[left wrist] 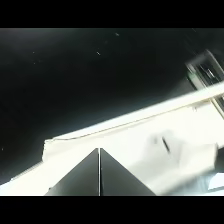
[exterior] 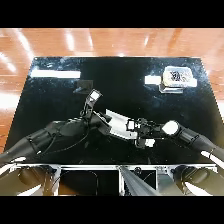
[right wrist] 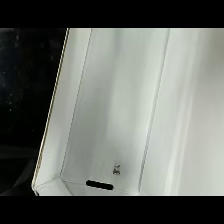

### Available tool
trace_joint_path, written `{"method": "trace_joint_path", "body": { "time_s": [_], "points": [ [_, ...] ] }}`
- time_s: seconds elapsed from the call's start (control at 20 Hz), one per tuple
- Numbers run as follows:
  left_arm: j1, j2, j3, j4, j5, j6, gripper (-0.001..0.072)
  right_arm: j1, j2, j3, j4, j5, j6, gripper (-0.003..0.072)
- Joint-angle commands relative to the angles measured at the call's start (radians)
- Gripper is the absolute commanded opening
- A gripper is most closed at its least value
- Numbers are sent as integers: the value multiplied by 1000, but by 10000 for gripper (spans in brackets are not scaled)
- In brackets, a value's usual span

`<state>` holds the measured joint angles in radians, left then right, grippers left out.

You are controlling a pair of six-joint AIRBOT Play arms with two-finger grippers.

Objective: Fold the box and place the chain.

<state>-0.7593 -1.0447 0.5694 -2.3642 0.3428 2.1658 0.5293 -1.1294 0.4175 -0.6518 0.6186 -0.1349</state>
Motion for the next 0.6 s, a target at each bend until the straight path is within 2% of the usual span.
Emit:
{"method": "trace_joint_path", "body": {
  "time_s": [0.0,0.1,0.3,0.55],
  "points": [
    [59,97,-5,165,261,-1,20,1,0,0,-77,57,-1,648],
    [92,151,-34,198,346,-8,20,0,0,0,-94,77,-1,648],
    [135,258,-117,266,427,-87,21,0,0,2,-94,87,-53,647],
    [136,273,-140,266,481,-85,22,0,0,3,-106,100,-195,647]
  ]
}}
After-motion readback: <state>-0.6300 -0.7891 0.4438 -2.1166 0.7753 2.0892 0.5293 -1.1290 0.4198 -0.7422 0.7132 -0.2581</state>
